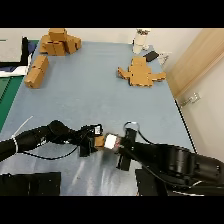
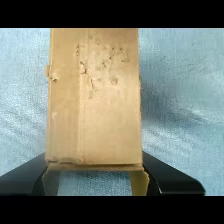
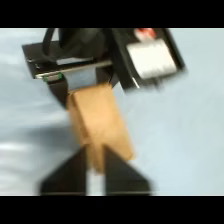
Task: Fold the box.
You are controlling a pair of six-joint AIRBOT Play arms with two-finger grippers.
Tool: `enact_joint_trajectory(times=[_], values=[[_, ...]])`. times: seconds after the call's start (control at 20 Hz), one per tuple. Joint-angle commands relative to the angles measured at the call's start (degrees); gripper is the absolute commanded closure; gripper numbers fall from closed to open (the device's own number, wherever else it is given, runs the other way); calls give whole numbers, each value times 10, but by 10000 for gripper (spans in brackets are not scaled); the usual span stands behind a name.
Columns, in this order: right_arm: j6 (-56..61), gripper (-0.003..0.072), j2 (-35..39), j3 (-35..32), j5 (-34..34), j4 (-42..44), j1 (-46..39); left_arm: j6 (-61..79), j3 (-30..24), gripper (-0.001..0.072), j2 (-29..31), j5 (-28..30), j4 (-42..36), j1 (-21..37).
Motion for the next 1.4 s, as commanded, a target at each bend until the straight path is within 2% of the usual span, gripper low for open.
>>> enact_joint_trajectory(times=[0.0,0.05,0.15,0.35,0.45,0.55,0.9,1.35], values=[[188,682,74,-40,-43,133,0,0,0,307,0,0,0,0],[234,682,85,-66,-10,167,0,0,0,308,0,0,0,0],[337,683,95,-120,99,199,-1,0,0,307,0,0,0,0],[590,683,75,-191,393,82,-52,0,0,307,0,0,0,0],[646,683,48,-203,458,71,-105,0,0,307,0,0,0,0],[655,683,18,-207,479,75,-130,0,0,307,0,0,0,0],[655,683,-46,-207,478,75,-127,0,0,307,0,0,0,0],[655,683,-89,-207,482,75,-102,0,0,307,0,0,0,0]])
